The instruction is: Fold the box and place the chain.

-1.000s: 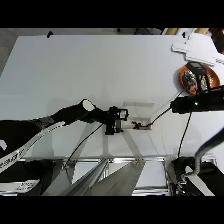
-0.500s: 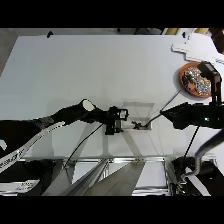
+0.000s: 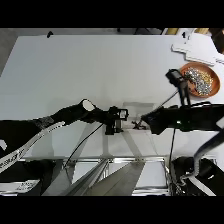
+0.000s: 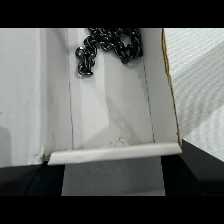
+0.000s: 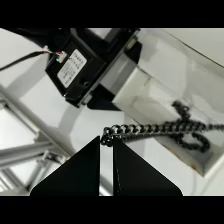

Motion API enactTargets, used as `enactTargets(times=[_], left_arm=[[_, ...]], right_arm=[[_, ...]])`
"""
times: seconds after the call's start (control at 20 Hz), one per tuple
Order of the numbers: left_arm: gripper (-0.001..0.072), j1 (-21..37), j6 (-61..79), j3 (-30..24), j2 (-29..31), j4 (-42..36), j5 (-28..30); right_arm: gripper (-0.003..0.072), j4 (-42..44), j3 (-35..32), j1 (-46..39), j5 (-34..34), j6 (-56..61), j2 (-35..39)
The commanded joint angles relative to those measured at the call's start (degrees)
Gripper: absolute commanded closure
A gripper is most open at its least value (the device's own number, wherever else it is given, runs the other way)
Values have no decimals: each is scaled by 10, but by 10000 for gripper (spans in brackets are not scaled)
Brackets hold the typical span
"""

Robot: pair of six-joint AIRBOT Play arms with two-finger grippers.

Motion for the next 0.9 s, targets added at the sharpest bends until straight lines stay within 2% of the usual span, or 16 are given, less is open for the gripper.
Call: enactTargets(times=[0.0, 0.2, 0.3, 0.35, 0.4, 0.45, 0.6, 0.7, 0.8, 0.85], left_arm=[[572, 0, 0, 0, 0, 0, 0], [572, 0, 0, 0, 0, 0, 0], [572, 0, 0, 0, 0, 0, 0], [572, 0, 0, 0, 0, 0, 0], [572, 0, 0, 0, 0, 0, 0], [572, 0, 0, 0, 0, 0, 0], [572, 0, 0, 0, 0, 0, 0], [572, 0, 0, 0, 0, 0, 0], [572, 0, 0, 0, 0, 0, 0], [572, 0, 0, 0, 0, 0, 0]], right_arm=[[671, -65, -24, 56, -54, 39, -53], [667, -99, -44, 69, -80, 54, -118], [622, -108, -46, 69, -96, 53, -145], [562, -114, -45, 69, -104, 47, -150], [455, -118, -41, 68, -104, 39, -150], [424, -122, -29, 68, -86, 38, -150], [425, -126, 57, 29, -14, 16, -150], [433, -125, 129, -28, 7, -3, -150], [507, -126, 188, -87, 10, -21, -152], [512, -126, 206, -115, 10, -28, -154]])
